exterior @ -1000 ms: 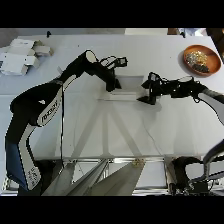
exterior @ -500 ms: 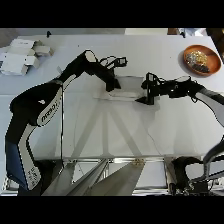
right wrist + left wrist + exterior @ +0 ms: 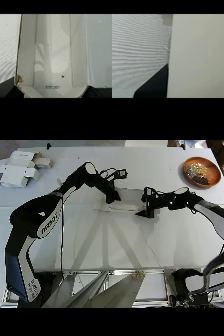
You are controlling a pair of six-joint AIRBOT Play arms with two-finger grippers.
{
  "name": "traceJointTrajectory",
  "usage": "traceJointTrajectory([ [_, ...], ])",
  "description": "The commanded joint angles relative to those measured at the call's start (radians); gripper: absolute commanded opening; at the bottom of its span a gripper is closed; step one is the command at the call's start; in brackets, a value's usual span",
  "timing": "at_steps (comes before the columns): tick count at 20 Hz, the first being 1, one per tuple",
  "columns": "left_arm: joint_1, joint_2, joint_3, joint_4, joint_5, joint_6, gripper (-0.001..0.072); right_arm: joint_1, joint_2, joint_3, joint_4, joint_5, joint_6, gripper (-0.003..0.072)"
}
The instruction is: Fold the box and place the chain.
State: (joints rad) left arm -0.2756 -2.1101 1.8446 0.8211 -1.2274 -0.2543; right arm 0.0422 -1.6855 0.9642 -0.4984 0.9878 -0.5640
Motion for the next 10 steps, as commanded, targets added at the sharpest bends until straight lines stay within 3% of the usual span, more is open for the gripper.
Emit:
traceJointTrajectory([
  [1,0.000,-0.001,0.000,-0.001,0.001,0.000,0.0014,0.002,-0.011,0.018,-0.021,-0.008,0.024,0.0690],
  [5,0.000,-0.001,0.000,-0.001,0.001,0.000,0.0014,0.006,-0.054,0.091,-0.038,0.026,0.091,0.0690],
  [10,0.000,-0.001,0.000,-0.001,0.001,0.000,0.0014,0.009,-0.062,0.095,-0.037,0.077,0.126,0.0690],
])
